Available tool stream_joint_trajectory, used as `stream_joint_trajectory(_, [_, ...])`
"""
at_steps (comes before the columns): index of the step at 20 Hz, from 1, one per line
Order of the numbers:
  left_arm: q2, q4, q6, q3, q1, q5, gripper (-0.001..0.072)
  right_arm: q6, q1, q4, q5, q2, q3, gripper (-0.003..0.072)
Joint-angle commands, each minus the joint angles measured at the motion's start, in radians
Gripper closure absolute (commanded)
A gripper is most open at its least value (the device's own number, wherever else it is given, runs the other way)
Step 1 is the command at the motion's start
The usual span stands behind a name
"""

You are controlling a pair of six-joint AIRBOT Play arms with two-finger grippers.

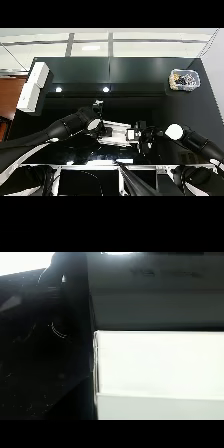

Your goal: Fold the box and place the chain.

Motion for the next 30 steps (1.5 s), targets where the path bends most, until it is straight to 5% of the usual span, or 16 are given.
stream_joint_trajectory(1, [0.0,0.0,-0.003,0.001,0.0,0.004,0.0681,0.001,0.0,0.038,0.013,-0.004,-0.001,0.0204])
stream_joint_trajectory(4, [0.0,0.0,-0.003,0.001,0.0,0.005,0.0681,0.002,0.0,0.038,0.013,-0.004,-0.001,0.0205])
stream_joint_trajectory(6, [0.0,0.0,-0.003,0.001,0.0,0.004,0.0681,0.002,0.0,0.037,0.012,-0.004,-0.001,0.0273])
stream_joint_trajectory(15, [0.0,0.0,-0.003,0.001,0.0,0.005,0.0681,0.172,0.0,-0.137,0.005,-0.003,-0.001,0.0272])
stream_joint_trajectory(26, [0.0,-0.001,-0.003,0.001,0.0,0.005,0.0681,0.18,0.005,0.021,-0.014,-0.004,-0.001,0.0275])
stream_joint_trajectory(27, [0.0,-0.001,-0.003,0.001,0.0,0.005,0.0681,0.181,0.008,0.031,-0.014,-0.007,-0.001,0.0439])
stream_joint_trajectory(28, [0.0,-0.001,-0.003,0.001,0.0,0.005,0.0681,0.181,0.016,0.042,-0.014,-0.012,-0.001,0.0515])
stream_joint_trajectory(30, [0.0,-0.002,-0.003,0.001,0.0,0.005,0.0681,0.181,0.028,0.074,-0.021,-0.031,-0.001,0.0517])
